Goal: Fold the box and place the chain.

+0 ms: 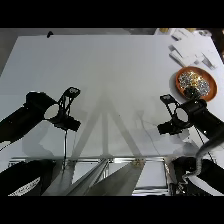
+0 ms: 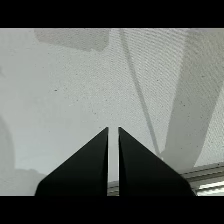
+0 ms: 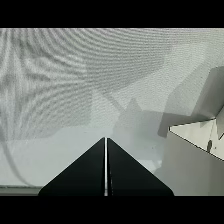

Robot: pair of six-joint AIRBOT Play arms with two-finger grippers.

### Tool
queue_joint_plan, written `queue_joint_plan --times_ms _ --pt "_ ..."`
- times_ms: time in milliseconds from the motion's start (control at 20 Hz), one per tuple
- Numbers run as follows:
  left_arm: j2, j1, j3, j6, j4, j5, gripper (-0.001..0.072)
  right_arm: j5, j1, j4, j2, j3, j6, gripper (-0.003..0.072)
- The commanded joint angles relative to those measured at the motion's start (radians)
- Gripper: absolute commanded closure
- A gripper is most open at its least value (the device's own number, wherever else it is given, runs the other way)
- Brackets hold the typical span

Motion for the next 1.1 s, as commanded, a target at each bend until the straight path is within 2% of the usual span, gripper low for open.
queue_joint_plan --times_ms 0,550,750,800,900,1000,1050 --pt "0.001 0.001 0.000 0.000 0.000 0.000 0.0642 0.000 -0.001 0.000 0.001 0.000 0.000 0.0664" --pt "0.001 0.001 0.000 0.000 0.000 0.000 0.0642 -0.019 -0.001 0.003 0.001 0.000 0.001 0.0665" --pt "0.001 0.001 0.000 0.000 0.000 0.000 0.0642 -0.297 -0.002 -0.028 0.001 0.011 0.011 0.0664" --pt "0.001 0.001 0.000 0.000 0.000 0.000 0.0642 -0.291 -0.015 -0.067 0.001 0.038 0.053 0.0664" --pt "0.001 0.001 0.000 0.000 0.000 0.000 0.0642 -0.174 -0.091 -0.224 0.001 0.115 0.056 0.0664" --pt "0.001 0.001 0.000 0.000 0.000 0.000 0.0642 -0.037 -0.237 -0.374 0.001 0.190 0.035 0.0664" --pt "0.001 0.001 0.000 0.000 0.000 0.000 0.0642 0.009 -0.329 -0.410 0.001 0.215 -0.016 0.0633"
